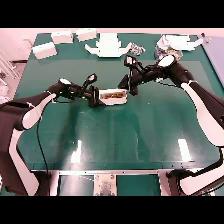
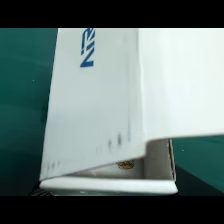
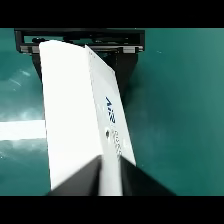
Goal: Fold the box and place the chain.
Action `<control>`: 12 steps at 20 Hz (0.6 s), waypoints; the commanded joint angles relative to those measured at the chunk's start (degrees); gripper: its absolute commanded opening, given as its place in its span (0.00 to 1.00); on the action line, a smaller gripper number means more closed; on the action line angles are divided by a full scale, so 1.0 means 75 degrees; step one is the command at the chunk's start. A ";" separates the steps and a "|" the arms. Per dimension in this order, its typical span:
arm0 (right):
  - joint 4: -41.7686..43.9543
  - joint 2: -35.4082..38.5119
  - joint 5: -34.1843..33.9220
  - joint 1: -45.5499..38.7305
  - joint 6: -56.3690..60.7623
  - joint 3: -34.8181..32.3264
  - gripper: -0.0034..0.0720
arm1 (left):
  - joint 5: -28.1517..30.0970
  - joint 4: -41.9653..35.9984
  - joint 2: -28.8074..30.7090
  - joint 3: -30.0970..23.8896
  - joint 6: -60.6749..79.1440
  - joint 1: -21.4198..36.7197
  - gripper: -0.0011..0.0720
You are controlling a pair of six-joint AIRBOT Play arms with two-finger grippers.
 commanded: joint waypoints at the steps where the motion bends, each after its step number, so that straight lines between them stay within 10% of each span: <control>1: -0.0012 0.0006 0.0533 0.0009 0.0090 0.0009 0.33 | 0.0003 0.0006 0.0000 0.0000 -0.0003 0.0003 0.68; 12: 0.0020 0.0006 0.0644 0.0096 0.0085 0.0015 0.43 | 0.0055 0.0163 0.0003 0.0009 0.0020 0.0006 0.68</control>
